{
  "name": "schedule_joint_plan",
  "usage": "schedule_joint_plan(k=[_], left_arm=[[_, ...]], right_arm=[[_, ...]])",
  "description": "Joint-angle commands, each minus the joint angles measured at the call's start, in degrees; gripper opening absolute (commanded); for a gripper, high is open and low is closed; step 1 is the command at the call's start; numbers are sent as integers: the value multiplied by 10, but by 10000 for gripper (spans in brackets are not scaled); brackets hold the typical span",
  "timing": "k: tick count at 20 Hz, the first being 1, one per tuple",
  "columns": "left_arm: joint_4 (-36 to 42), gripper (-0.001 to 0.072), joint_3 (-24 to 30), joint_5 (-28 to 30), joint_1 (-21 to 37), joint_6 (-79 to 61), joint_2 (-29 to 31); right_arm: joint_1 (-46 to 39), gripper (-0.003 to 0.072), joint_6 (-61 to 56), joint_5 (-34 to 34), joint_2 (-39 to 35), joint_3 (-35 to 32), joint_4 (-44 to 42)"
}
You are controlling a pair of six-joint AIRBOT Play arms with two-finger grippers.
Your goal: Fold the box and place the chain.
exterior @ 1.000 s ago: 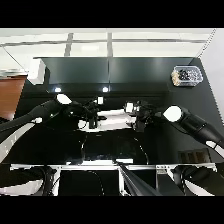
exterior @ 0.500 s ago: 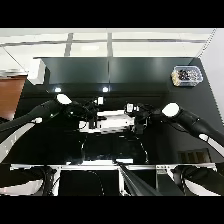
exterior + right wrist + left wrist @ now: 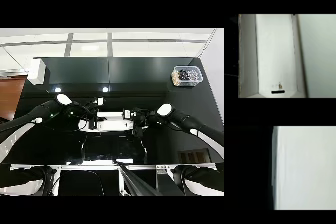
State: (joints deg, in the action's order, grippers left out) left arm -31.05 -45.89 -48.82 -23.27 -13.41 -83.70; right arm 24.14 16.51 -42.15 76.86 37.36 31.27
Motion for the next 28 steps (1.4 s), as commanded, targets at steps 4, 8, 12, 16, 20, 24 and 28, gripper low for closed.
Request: schedule_joint_plan(k=[4,8,12,16,20,24,28], left_arm=[[0,28,0,2,0,1,0],[0,28,0,2,0,1,0],[0,28,0,2,0,1,0],[0,28,0,2,0,1,0],[0,28,0,2,0,1,0],[0,87,0,8,2,1,0],[-19,589,0,5,29,82,32]], right_arm=[[0,698,4,13,8,0,-8],[0,698,-5,19,10,2,-7],[0,697,-14,21,12,5,-5],[0,571,-16,21,12,5,1],[0,569,-16,21,12,5,1],[0,435,-15,21,12,4,1],[0,435,-17,21,12,4,1]])
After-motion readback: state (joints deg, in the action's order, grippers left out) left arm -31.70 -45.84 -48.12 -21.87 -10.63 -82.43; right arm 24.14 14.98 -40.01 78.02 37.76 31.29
